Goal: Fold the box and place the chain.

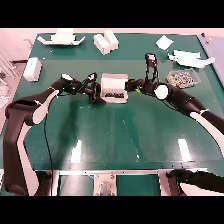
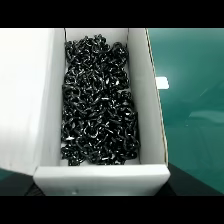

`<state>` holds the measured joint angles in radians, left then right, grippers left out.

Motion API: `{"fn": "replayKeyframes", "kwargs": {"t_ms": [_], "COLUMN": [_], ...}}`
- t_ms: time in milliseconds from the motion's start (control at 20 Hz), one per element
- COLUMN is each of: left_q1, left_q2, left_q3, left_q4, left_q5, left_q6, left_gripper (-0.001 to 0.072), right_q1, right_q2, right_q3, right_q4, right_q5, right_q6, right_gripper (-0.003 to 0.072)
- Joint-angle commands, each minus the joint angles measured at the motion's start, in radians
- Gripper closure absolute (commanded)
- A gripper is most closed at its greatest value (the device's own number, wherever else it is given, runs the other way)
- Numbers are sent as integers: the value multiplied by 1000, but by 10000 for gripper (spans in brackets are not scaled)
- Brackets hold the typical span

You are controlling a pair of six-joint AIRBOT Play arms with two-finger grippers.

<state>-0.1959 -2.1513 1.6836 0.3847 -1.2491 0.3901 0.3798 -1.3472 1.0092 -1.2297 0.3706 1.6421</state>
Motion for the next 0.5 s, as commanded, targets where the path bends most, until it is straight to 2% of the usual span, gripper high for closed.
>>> {"fn": "replayKeyframes", "kwargs": {"t_ms": [0,100,150,200,300,450], "left_q1": [1,0,1,1,1,0], "left_q2": [0,0,0,0,0,0], "left_q3": [0,0,0,0,0,0], "left_q4": [0,0,0,0,0,0], "left_q5": [0,0,0,0,0,0], "left_q6": [0,0,0,0,0,0], "left_gripper": [312,312,312,312,312,312], "right_q1": [0,5,5,-2,-28,-97], "right_q2": [2,2,2,2,2,2], "right_q3": [-7,29,45,56,66,69], "right_q4": [36,34,32,33,33,34], "right_q5": [-20,-53,-90,-148,-205,-189], "right_q6": [-2,-124,-214,-300,-453,-626], "right_gripper": [424,440,590,674,675,676]}}
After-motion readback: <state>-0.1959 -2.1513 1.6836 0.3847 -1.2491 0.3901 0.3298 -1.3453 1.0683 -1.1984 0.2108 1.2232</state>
